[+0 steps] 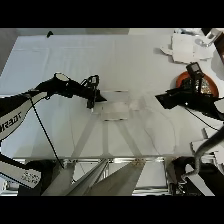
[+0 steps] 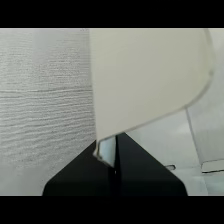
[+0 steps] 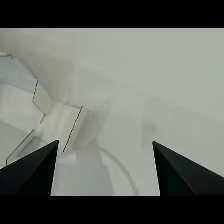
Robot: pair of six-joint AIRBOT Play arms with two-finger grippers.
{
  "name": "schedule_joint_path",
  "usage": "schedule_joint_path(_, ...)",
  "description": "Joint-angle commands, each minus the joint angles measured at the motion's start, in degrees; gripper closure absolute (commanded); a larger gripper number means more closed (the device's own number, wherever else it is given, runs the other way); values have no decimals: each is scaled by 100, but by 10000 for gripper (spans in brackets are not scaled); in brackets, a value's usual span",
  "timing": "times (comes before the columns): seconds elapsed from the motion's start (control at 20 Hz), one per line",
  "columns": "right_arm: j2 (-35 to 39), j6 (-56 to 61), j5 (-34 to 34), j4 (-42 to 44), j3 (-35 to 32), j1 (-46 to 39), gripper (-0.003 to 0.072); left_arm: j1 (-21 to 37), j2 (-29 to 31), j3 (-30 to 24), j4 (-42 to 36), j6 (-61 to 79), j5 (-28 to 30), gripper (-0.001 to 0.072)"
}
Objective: Fold the box and place the chain.
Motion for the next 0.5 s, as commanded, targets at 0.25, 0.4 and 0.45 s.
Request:
schedule_joint_path(0.25, 4, -3390, 1268, 306, 2, 0, 41, -4, -4, 0, -7, 0, -22, 695)
schedule_joint_path(0.4, 4, -3392, 1268, 831, 4, 0, 42, -4, -4, 0, -7, 0, -22, 695)
schedule_joint_path(0.45, 4, -3390, 1270, 859, 2, 0, 43, -4, -4, 0, -7, 20, -4, 695)
